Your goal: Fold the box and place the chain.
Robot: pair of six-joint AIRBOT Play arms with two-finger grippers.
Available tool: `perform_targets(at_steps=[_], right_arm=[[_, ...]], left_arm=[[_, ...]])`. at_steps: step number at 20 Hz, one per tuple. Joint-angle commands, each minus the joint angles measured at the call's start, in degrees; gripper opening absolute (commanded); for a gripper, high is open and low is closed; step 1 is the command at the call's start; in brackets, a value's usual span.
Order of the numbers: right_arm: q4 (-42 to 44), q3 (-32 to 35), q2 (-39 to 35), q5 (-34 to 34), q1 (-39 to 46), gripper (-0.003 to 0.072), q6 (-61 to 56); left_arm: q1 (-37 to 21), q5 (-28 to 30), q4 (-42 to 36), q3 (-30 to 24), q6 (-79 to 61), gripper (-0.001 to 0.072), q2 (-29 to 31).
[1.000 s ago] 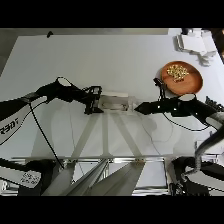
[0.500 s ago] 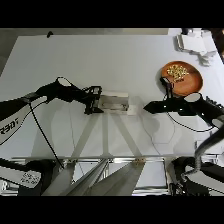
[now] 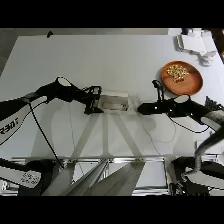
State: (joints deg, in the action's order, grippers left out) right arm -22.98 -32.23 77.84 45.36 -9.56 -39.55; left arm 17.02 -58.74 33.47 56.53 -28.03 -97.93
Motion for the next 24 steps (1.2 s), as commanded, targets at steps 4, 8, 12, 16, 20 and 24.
perform_targets(at_steps=[4, 8, 12, 16, 20, 24], right_arm=[[7.23, -0.04, -2.84, 3.69, -0.66, 0.0006, 2.6], [10.99, -0.04, -2.84, 6.49, -0.68, 0.0014, 2.64], [11.3, -0.04, -2.84, 6.45, -0.68, 0.0105, 2.56], [11.06, -0.04, -2.84, 5.77, -0.72, 0.0233, 2.58], [10.08, -0.11, -2.84, 0.35, -2.82, 0.0355, 1.79], [7.37, -1.81, -2.84, -7.39, -7.76, 0.0404, -1.73]], left_arm=[[-0.02, 0.07, -0.02, -0.02, -0.02, 0.0115, 0.04], [0.0, 0.07, -0.02, -0.02, -0.02, 0.0115, 0.04], [-0.02, 0.04, -0.02, -0.02, -0.02, 0.0115, 0.04], [-0.02, 0.07, -0.02, -0.02, -0.02, 0.0115, 0.04], [-0.02, 0.07, -0.02, -0.02, -0.02, 0.0115, 0.04], [-0.02, 0.04, -0.02, -0.02, -0.02, 0.0115, 0.04]])
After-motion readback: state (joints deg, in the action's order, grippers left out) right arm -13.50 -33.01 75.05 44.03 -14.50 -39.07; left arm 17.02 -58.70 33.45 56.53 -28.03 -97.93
